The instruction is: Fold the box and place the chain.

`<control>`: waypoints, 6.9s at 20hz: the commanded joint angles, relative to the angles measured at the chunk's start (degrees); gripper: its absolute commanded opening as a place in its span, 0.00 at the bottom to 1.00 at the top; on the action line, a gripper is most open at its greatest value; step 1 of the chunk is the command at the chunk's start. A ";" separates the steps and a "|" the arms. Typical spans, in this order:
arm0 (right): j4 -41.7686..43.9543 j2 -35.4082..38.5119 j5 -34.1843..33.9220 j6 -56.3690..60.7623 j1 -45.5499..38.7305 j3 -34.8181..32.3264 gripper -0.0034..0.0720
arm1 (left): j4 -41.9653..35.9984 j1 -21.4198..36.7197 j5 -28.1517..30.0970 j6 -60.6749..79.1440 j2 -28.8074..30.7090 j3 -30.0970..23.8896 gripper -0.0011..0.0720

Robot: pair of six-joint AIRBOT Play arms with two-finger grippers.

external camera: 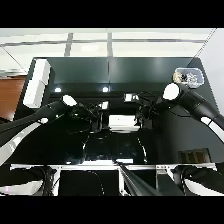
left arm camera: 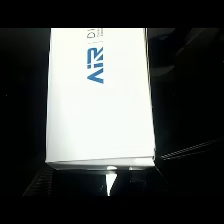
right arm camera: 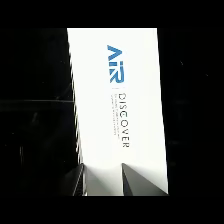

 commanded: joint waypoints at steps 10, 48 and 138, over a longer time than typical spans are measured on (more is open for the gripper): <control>20.00 7.82 7.69 29.92 -9.33 -3.58 0.07 | 0.04 0.04 -0.07 0.11 0.00 0.04 0.65; 21.44 5.57 5.42 29.00 -12.24 -2.25 0.07 | 0.09 0.20 -0.07 -0.39 0.22 0.09 0.65; 0.59 16.52 -29.90 32.87 -27.87 -9.33 0.07 | 53.86 15.06 9.77 -95.93 37.31 -2.43 0.05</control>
